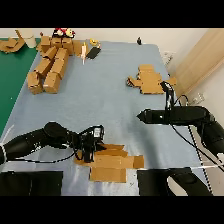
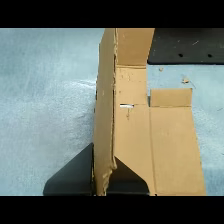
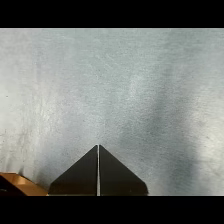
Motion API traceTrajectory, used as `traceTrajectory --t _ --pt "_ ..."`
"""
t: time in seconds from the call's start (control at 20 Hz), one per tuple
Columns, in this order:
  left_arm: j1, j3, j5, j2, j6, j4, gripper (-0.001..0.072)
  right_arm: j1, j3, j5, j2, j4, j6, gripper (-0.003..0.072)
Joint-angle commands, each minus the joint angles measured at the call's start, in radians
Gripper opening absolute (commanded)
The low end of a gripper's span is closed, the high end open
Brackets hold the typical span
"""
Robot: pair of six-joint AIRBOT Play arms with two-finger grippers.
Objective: Fold the box.
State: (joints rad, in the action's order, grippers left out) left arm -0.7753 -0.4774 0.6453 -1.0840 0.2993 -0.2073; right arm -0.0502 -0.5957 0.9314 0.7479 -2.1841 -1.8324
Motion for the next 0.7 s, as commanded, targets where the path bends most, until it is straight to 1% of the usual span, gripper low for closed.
traceTrajectory --t 0.0,0.15,0.2,0.35,0.4,0.45,0.65 --pt "-0.015 0.001 0.0 0.0 -0.014 -0.003 0.0012 0.0 -0.001 0.0 0.0 -0.004 0.0 0.0022" --pt "-0.015 0.001 -0.007 0.0 -0.064 -0.032 0.0012 0.0 -0.001 0.0 0.0 -0.004 0.0 0.0022" --pt "-0.014 0.0 -0.035 0.002 -0.065 -0.032 0.0011 0.0 -0.001 0.0 0.0 -0.004 0.0 0.0021" --pt "-0.014 -0.013 -0.194 0.033 -0.056 -0.033 0.0011 0.0 -0.001 0.0 0.0 -0.004 0.0 0.002" --pt "-0.014 -0.022 -0.22 0.035 -0.029 -0.043 0.0011 0.0 -0.001 0.0 0.0 -0.004 0.0 0.002" --pt "-0.014 -0.03 -0.224 0.035 -0.01 -0.062 0.0012 0.0 -0.001 0.0 0.0 -0.004 0.0 0.002" --pt "-0.007 -0.041 -0.233 0.034 -0.002 -0.067 0.0012 0.0 -0.001 -0.009 0.0 -0.004 0.0 0.002"
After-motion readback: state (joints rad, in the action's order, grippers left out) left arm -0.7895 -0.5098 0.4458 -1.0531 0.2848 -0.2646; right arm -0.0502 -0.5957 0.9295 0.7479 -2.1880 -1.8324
